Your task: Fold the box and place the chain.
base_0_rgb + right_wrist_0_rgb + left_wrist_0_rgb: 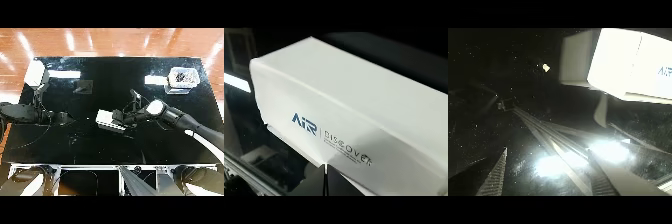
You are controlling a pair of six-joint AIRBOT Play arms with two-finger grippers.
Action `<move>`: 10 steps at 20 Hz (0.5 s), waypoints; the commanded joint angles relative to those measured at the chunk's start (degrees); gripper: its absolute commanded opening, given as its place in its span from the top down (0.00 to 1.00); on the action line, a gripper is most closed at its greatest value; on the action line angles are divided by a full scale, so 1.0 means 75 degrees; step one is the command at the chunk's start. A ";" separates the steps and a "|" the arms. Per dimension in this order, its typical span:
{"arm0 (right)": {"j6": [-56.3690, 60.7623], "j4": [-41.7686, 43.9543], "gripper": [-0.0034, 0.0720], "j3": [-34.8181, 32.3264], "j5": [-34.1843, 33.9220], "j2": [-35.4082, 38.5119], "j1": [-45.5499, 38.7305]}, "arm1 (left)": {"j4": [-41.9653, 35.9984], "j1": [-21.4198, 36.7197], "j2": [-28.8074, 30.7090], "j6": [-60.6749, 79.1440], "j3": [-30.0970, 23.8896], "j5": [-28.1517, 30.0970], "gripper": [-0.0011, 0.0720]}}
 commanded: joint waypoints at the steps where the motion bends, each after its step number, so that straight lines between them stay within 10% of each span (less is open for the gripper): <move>1: -0.0930 0.0801 0.92 0.0012 0.0650 0.0306 -0.0507 | -0.0026 0.0003 -0.0006 0.0271 0.0000 0.0038 0.15; 10: -0.1807 0.0525 0.92 0.0012 0.1967 0.1512 -0.2390 | -0.0944 -0.0274 -0.1014 0.4054 0.1635 0.0230 0.15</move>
